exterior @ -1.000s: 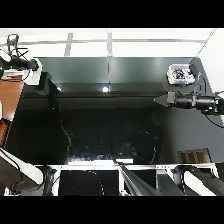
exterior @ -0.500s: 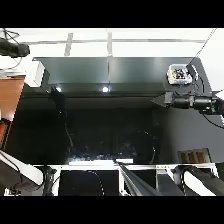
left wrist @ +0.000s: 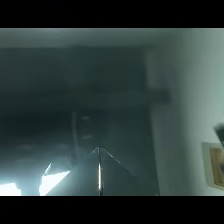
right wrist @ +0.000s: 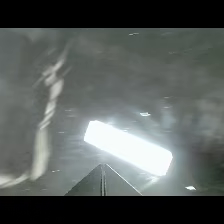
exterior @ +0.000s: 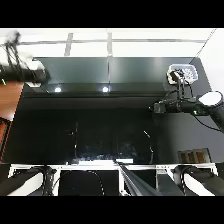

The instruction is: Fold the box and place the chain.

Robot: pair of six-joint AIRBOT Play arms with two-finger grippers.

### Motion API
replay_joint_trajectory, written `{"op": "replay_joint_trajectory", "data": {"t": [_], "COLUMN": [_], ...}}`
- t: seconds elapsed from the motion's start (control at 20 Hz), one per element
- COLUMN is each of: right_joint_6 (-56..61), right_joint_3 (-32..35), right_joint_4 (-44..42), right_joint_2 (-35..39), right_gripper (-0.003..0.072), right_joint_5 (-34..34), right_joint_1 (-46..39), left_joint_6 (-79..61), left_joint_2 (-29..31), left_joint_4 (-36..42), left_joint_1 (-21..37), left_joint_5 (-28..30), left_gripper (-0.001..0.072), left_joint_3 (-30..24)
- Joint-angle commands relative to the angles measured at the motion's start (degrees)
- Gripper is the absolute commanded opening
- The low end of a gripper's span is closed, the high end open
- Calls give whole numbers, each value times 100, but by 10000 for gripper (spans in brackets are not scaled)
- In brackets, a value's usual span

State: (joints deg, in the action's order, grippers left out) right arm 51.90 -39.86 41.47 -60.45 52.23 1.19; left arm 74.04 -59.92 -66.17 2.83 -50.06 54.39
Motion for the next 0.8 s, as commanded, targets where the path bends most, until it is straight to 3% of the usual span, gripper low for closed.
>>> {"op": "replay_joint_trajectory", "data": {"t": [0.0,0.1,0.25,0.75], "right_joint_6": [42,42,42,42], "right_joint_3": [81,81,81,81], "right_joint_4": [354,354,358,356], "right_joint_2": [2,0,2,2], "right_gripper": [14,14,14,14], "right_joint_5": [-468,-470,-470,-470], "right_joint_1": [144,144,144,144], "left_joint_6": [-208,-208,-205,-205], "left_joint_2": [1744,2337,2771,2780], "left_joint_4": [175,109,70,68], "left_joint_1": [-520,-525,-535,-533], "left_joint_5": [1110,1117,1036,1091], "left_gripper": [29,29,29,29], "left_joint_3": [-2485,-2997,-3239,-3239]}}
